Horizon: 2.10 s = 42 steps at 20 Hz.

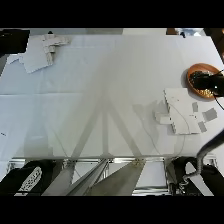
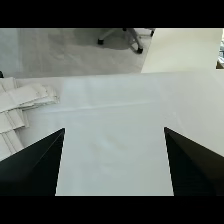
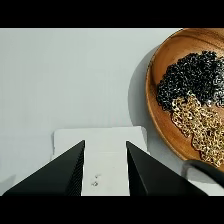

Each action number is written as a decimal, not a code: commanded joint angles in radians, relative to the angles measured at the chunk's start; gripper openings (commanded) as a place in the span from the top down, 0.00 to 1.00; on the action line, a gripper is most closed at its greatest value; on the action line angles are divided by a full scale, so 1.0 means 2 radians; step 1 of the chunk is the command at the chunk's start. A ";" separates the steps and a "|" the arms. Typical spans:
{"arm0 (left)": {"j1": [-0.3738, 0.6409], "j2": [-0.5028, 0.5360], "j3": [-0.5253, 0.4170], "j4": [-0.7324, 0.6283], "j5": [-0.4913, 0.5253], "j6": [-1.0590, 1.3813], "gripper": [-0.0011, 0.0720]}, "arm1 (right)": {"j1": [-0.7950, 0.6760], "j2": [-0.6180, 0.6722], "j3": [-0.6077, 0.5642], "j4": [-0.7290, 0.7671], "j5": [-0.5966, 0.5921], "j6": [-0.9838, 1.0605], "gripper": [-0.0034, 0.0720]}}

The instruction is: Fold the box and place the chain.

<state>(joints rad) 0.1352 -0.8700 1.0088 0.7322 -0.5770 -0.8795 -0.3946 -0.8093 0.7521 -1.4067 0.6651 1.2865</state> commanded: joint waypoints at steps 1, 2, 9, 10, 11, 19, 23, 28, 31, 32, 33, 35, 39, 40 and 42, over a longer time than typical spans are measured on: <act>0.000 0.000 0.000 0.000 0.000 0.000 0.03 | 0.000 0.001 0.001 0.000 -0.002 0.000 0.57; 0.000 0.000 0.000 0.000 0.000 0.000 0.03 | 0.000 0.001 0.001 0.000 -0.003 0.000 0.57; 0.000 0.000 0.000 0.000 0.000 0.000 0.03 | -0.006 0.017 0.056 -0.064 0.042 0.030 0.57; 0.000 0.000 0.000 0.000 0.000 0.000 0.03 | -0.016 0.017 0.073 -0.085 0.052 0.036 0.57; 0.000 0.000 0.000 0.000 0.000 0.000 0.03 | -0.033 0.016 0.087 -0.105 0.058 0.041 0.57; 0.000 0.000 0.000 0.000 0.000 0.000 0.03 | -0.197 -0.081 0.112 -0.128 0.241 0.017 0.52; 0.000 0.000 0.000 0.000 0.000 0.000 0.03 | -0.199 -0.154 0.115 -0.131 0.258 -0.007 0.50; 0.000 0.000 0.000 0.000 0.000 0.000 0.03 | -0.199 -0.252 0.164 -0.132 0.281 -0.021 0.51; 0.000 0.000 0.000 0.000 0.000 0.000 0.03 | -0.199 -0.299 0.195 -0.130 0.308 -0.044 0.51; 0.000 0.000 0.000 0.000 0.000 0.000 0.03 | -0.199 -0.310 0.198 -0.128 0.312 -0.056 0.51; 0.000 0.000 0.000 0.000 0.000 0.000 0.03 | -0.199 -0.318 0.199 -0.126 0.314 -0.063 0.51; 0.000 0.000 0.000 0.000 0.000 0.000 0.03 | -0.199 -0.330 0.202 -0.106 0.317 -0.064 0.51; 0.000 0.000 0.000 0.000 0.000 0.000 0.03 | -0.199 -0.341 0.202 -0.098 0.328 -0.072 0.51; 0.000 0.000 0.000 0.000 0.000 0.000 0.03 | -0.199 -0.344 0.202 -0.105 0.329 -0.072 0.51; 0.000 0.000 0.000 0.000 0.000 0.000 0.03 | -0.199 -0.352 0.202 -0.104 0.334 -0.072 0.53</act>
<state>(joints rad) 0.1352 -0.8700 1.0088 0.7322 -0.5766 -0.8799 -0.7925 -1.4906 1.1534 -1.6150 1.3109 1.1503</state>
